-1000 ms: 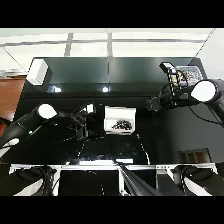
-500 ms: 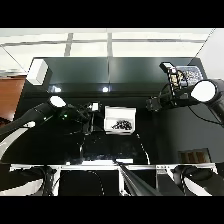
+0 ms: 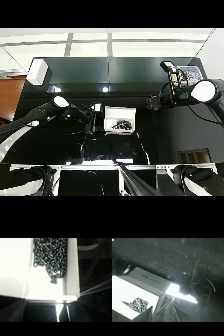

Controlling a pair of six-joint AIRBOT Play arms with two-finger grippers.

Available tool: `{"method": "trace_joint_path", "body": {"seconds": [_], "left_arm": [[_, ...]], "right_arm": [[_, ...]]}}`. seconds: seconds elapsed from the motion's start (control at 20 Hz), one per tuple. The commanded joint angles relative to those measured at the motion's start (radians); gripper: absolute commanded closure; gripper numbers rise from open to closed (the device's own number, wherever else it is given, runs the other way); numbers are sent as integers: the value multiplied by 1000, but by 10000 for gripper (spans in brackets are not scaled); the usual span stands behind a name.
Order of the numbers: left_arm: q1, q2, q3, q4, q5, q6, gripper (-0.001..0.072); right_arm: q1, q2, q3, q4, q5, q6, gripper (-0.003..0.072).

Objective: Fold the box and place the chain.

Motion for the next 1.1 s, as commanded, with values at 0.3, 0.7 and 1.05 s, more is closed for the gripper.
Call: {"method": "trace_joint_path", "body": {"seconds": [0.3,0.7,1.05], "left_arm": [[-47,-1,2,-1,28,1,174],[-64,-1,2,2,44,-4,310],[-64,-1,2,2,45,-5,310]], "right_arm": [[0,-5,-27,4,-134,1,371],[18,-195,-51,314,-353,-208,-16],[68,-182,-31,307,8,-882,-16]]}}
